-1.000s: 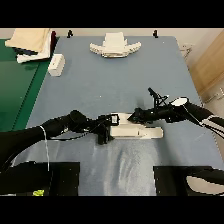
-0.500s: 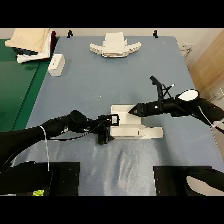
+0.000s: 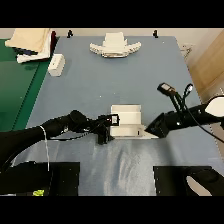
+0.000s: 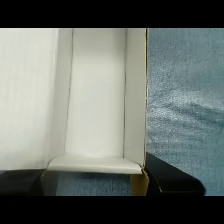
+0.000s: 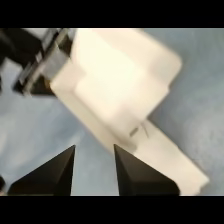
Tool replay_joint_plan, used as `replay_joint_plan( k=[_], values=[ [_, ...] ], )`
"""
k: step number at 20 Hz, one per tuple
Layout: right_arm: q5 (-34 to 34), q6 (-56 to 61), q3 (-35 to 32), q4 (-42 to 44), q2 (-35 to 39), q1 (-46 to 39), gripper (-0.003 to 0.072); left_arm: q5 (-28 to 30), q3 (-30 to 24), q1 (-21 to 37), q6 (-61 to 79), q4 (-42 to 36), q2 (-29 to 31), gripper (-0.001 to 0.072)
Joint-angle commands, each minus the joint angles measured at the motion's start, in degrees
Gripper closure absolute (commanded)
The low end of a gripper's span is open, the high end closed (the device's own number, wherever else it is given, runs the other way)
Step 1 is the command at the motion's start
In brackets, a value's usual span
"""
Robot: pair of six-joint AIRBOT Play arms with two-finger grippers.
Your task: Fold the box.
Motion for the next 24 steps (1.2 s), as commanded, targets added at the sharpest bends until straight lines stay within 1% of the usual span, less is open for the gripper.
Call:
replay_joint_plan(
  k=[1,2,4,6,7,9,12,14,17,18,20,22,23,24],
  values=[
    [5.6,-4.4,-5.6,-10.2,3.6,0.1,0.0197,0.0,0.0,0.0,0.0,0.0,0.0,0.0183],
    [3.4,-7.2,-7.7,-11.2,3.5,0.6,0.0158,0.0,0.0,0.0,0.0,0.0,0.0,0.0182],
    [-4.0,-12.4,-11.0,-14.7,3.3,2.5,-0.001,0.0,0.0,0.0,0.0,0.0,0.0,0.0182],
    [-10.9,-21.4,-12.5,-17.6,2.0,3.9,-0.0022,0.0,0.0,0.0,0.0,0.0,0.0,0.0182],
    [-13.5,-26.1,-12.6,-17.5,0.7,4.1,-0.0022,0.0,0.0,0.0,0.0,0.0,0.0,0.0182],
    [-18.0,-35.4,-12.6,-15.4,-1.9,4.5,-0.0022,0.0,0.0,0.0,0.0,0.0,0.0,0.0182],
    [-25.5,-42.0,-12.6,-12.4,-4.7,5.8,-0.0019,0.0,0.0,0.0,0.0,0.0,0.0,0.0182],
    [-28.2,-45.9,-12.5,-9.4,-5.8,5.7,-0.0019,0.0,0.0,0.0,0.0,0.0,0.0,0.0182],
    [-28.4,-49.4,-12.5,-5.5,-6.2,5.7,-0.0014,0.0,0.0,0.0,0.0,0.0,0.0,0.0182],
    [-28.4,-50.3,-12.5,-4.7,-6.2,5.7,-0.0009,0.0,0.0,0.0,0.0,0.0,0.0,0.0182],
    [-28.3,-50.7,-12.5,-3.5,-6.2,5.7,0.0113,0.0,0.0,0.0,0.0,0.0,0.0,0.0182],
    [-27.5,-51.1,-12.5,-2.1,-6.2,5.8,0.0127,0.0,0.0,0.0,0.0,0.0,0.0,0.0182],
    [-27.4,-51.2,-12.6,-2.1,-6.2,6.3,0.0186,0.0,0.0,0.0,0.0,0.0,0.0,0.0182],
    [-27.4,-51.1,-12.6,-2.2,-6.2,7.0,0.0281,0.0,0.0,0.0,0.0,0.0,0.0,0.0183]
  ],
)
